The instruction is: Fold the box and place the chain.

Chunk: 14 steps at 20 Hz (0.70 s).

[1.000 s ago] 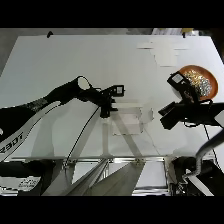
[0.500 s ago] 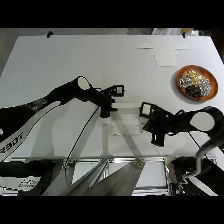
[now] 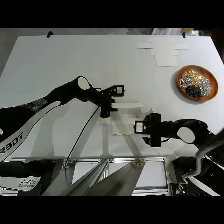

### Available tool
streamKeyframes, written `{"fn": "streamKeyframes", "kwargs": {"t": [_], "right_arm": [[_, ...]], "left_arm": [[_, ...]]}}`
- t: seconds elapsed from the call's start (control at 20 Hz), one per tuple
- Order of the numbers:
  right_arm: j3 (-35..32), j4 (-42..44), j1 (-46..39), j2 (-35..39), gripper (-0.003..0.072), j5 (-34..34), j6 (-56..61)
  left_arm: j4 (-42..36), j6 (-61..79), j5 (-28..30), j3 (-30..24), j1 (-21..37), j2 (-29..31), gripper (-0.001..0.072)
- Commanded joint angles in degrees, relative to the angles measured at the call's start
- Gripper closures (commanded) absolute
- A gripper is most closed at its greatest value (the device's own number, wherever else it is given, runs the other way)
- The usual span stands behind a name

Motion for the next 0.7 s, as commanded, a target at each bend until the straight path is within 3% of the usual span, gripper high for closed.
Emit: {"fn": "streamKeyframes", "kwargs": {"t": [0.0, 0.4, 0.65], "right_arm": [[-5.4, -2.9, 4.2, 0.7, -0.0003, -11.3, -2.1], [-5.7, -2.9, 4.5, -1.1, -0.0002, -18.7, -1.9], [-3.3, -2.9, 4.4, -1.0, 0.0006, -16.1, -1.5]], "left_arm": [[0.0, 0.0, 0.0, 0.0, 0.0, 0.0, 0.0699], [0.0, 0.0, 0.0, 0.0, 0.0, 0.0, 0.0699], [0.0, 0.0, 0.0, 0.0, 0.0, 0.0, 0.0699]]}}
